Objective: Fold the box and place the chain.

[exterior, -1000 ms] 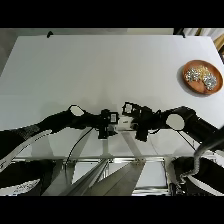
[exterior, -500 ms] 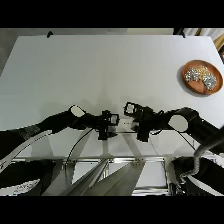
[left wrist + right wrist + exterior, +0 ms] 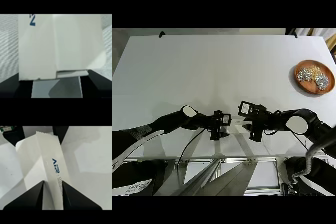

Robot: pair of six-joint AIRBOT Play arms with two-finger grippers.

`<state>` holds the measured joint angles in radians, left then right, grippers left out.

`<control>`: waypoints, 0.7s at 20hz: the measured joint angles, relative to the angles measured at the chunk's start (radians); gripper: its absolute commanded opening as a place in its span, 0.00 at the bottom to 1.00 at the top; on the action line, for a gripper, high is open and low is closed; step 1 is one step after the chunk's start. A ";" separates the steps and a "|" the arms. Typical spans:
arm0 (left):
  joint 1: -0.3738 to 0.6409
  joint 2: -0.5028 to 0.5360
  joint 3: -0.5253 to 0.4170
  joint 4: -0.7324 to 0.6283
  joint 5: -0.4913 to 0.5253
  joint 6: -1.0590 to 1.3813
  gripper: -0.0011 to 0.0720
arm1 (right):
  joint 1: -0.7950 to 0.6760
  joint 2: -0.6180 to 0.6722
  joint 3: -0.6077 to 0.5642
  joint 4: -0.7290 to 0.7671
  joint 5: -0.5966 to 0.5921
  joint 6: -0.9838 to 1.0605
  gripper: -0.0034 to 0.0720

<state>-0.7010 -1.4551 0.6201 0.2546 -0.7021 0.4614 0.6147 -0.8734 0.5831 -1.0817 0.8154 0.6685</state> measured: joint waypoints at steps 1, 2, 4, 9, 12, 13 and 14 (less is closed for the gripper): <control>0.000 0.000 0.000 -0.001 0.000 -0.001 0.36 | 0.000 -0.006 0.000 -0.002 -0.001 -0.001 0.27; 0.000 0.000 0.000 -0.001 0.002 -0.001 0.36 | 0.000 -0.014 0.000 -0.003 -0.002 -0.003 0.25; 0.000 0.000 0.000 -0.003 0.006 -0.001 0.36 | 0.000 -0.027 0.000 -0.009 -0.007 -0.003 0.25; 0.001 0.000 0.000 -0.004 0.008 -0.001 0.36 | 0.000 -0.040 0.000 -0.016 -0.017 -0.004 0.15; 0.001 0.000 0.000 -0.003 0.007 0.000 0.36 | 0.000 -0.046 -0.004 -0.018 -0.019 -0.006 0.15; 0.001 0.000 0.000 -0.003 0.007 0.001 0.36 | 0.000 -0.047 -0.005 -0.018 -0.018 -0.006 0.15; 0.001 0.000 0.000 -0.002 0.006 0.002 0.36 | 0.000 -0.048 -0.006 -0.018 -0.018 -0.006 0.15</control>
